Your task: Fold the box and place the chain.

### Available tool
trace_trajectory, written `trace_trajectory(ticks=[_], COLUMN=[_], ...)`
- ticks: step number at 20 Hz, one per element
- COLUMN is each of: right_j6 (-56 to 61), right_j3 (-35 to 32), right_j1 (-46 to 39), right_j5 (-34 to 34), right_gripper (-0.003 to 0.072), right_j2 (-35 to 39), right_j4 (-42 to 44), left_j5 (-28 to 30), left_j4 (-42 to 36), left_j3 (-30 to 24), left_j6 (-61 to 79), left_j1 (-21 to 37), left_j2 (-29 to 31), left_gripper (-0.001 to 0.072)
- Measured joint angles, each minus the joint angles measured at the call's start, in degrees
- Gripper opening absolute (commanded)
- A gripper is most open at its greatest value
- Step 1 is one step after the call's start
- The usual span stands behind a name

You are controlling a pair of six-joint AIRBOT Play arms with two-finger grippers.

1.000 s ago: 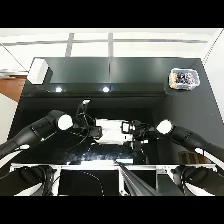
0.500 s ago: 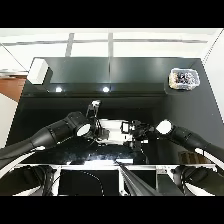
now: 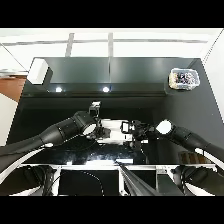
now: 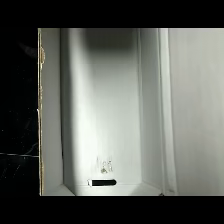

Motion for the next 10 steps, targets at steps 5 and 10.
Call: trace_trajectory(ticks=[5, 10], right_j6=[0.0, 0.0], right_j3=[0.0, 0.02], right_j1=[0.0, -0.02], right_j5=[-0.04, -0.04], right_gripper=[0.0531, 0.0531], right_j2=[0.0, 0.0], right_j4=[0.0, -0.02], left_j5=[-0.07, 0.17], left_j4=[0.44, 1.14], left_j3=[0.2, 0.24], left_j6=[-0.83, -1.68], left_j1=[0.0, -0.59], left_j2=[-0.13, -0.13], left_gripper=[0.0087, 0.0047])
